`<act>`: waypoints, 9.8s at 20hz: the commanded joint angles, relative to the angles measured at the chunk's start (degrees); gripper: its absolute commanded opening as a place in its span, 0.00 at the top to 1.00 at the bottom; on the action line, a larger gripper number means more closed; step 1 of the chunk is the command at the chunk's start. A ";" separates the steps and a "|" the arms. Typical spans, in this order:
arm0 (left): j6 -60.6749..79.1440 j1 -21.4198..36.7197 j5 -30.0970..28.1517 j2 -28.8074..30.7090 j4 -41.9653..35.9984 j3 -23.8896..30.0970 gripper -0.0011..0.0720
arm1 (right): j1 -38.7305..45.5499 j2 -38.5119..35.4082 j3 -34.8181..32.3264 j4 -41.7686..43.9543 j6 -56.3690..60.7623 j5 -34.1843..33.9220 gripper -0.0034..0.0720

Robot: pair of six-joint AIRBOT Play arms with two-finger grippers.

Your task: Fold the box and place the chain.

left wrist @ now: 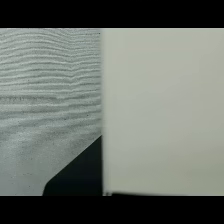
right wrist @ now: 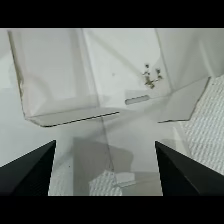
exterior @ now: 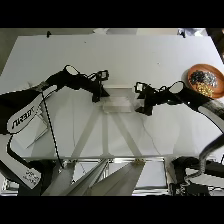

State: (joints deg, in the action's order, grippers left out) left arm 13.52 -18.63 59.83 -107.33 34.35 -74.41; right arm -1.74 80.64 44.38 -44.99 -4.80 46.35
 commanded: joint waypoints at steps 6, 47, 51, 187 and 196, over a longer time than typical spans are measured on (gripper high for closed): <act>0.00 -0.02 -0.02 0.02 0.00 -0.04 0.97 | -2.71 0.04 -2.99 10.86 -0.94 -7.50 0.04; 0.00 -0.02 -0.02 0.02 0.00 -0.04 0.97 | -1.70 5.16 4.87 12.04 -4.76 -7.30 0.04; 0.00 -0.02 -0.02 0.02 0.00 -0.04 0.97 | -1.70 7.30 6.51 11.82 -6.38 -3.04 0.04; -29.81 3.34 1.90 16.65 4.26 0.00 0.97 | 1.03 15.67 8.87 19.76 -17.81 8.33 0.35; -22.12 5.75 3.76 18.03 20.55 0.44 0.36 | 1.03 15.67 8.87 19.76 -17.79 8.33 0.35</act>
State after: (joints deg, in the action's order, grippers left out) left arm -12.10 -12.23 65.21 -88.64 50.35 -74.26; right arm -0.69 96.29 53.19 -25.26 -22.63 54.68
